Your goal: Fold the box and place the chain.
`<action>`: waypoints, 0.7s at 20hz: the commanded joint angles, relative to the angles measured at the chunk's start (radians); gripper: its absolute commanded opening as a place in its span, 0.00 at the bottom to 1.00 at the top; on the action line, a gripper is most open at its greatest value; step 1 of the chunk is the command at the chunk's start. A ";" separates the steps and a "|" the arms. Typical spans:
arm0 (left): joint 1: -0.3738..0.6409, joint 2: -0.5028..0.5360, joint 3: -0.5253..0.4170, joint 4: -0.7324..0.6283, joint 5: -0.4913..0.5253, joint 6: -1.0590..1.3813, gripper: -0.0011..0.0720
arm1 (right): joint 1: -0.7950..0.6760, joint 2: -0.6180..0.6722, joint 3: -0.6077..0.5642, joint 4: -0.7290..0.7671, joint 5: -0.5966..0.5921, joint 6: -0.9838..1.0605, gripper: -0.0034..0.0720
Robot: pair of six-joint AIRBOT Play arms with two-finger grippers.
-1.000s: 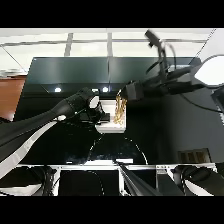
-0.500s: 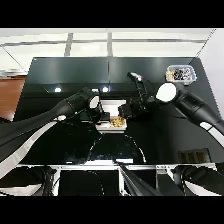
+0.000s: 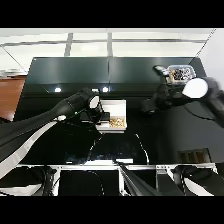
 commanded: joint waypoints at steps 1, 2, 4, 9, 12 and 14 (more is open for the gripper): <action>0.001 0.001 0.001 -0.002 0.008 -0.003 0.05 | -0.104 0.120 -0.001 -0.119 0.104 -0.001 0.42; 0.001 0.001 0.001 -0.003 0.012 -0.008 0.05 | -0.112 0.137 -0.001 -0.120 0.112 -0.001 0.42; 0.001 0.001 0.002 -0.011 0.014 -0.007 0.05 | -0.114 0.146 -0.001 -0.115 0.119 -0.001 0.42; 0.001 0.001 0.002 -0.023 0.023 -0.007 0.05 | -0.114 0.146 -0.002 -0.109 0.087 -0.001 0.42; 0.000 0.001 0.017 -0.027 0.036 -0.012 0.05 | -0.114 0.146 -0.002 -0.106 0.085 -0.001 0.42; 0.000 0.001 0.038 -0.026 0.033 -0.012 0.05 | -0.114 0.146 -0.002 -0.105 0.082 -0.001 0.42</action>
